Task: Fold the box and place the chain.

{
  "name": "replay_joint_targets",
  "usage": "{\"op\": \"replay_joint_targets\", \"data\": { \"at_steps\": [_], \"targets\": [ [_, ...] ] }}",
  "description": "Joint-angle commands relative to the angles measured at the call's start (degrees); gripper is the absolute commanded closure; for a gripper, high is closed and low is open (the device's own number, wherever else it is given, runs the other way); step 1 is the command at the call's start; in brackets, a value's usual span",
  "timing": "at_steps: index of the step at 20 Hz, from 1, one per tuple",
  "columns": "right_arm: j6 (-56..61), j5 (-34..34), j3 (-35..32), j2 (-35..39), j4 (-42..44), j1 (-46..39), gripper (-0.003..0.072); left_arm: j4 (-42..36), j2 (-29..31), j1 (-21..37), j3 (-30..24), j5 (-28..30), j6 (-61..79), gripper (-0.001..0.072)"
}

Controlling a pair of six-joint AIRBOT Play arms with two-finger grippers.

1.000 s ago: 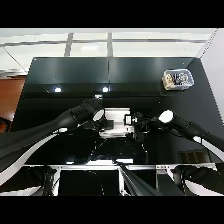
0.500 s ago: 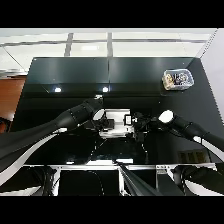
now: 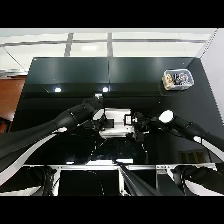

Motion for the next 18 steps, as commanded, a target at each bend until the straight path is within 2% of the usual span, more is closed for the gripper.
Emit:
{"op": "replay_joint_targets", "data": {
  "at_steps": [1,3,4,5,6,9,12,15,16,17,18],
  "targets": [
    [0.0,0.0,0.0,0.0,0.0,0.0,0.058,-0.2,0.0,0.0,0.0,-0.8,0.0,0.0683],
    [0.0,0.0,0.0,0.0,0.0,0.0,0.058,-0.2,0.0,0.0,0.0,-1.2,0.7,0.0682],
    [0.3,-0.1,0.0,0.0,0.3,0.0,0.0506,-0.2,0.0,0.0,0.0,-1.2,1.2,0.0682],
    [2.2,-0.2,0.0,0.0,0.3,0.0,0.0158,-0.2,0.0,0.0,0.0,-1.2,1.2,0.0682],
    [4.9,-0.1,0.2,0.1,0.0,0.0,-0.0028,-0.1,0.0,0.0,0.0,-1.2,1.2,0.0682],
    [11.3,3.1,0.9,3.2,-8.6,-0.5,-0.0028,-0.1,0.0,0.0,0.0,-1.2,1.3,0.0682],
    [12.7,7.9,0.9,8.0,-15.8,-0.9,-0.0022,-0.1,0.0,0.0,0.0,-1.3,1.3,0.0682],
    [12.7,8.5,0.9,9.2,-16.4,-0.8,-0.0021,-0.1,0.0,0.0,0.0,-1.3,1.3,0.0682],
    [12.7,7.9,0.9,9.2,-16.0,-0.8,0.0003,-0.1,0.0,0.0,0.0,-1.3,1.3,0.0682],
    [12.7,8.1,0.9,9.2,-15.5,-0.8,0.0205,-0.1,0.0,0.0,0.0,-1.2,1.3,0.0682],
    [12.7,8.3,0.9,9.2,-14.8,-0.8,0.0296,-0.1,0.0,0.0,0.0,-1.2,1.3,0.0682]
  ]
}}
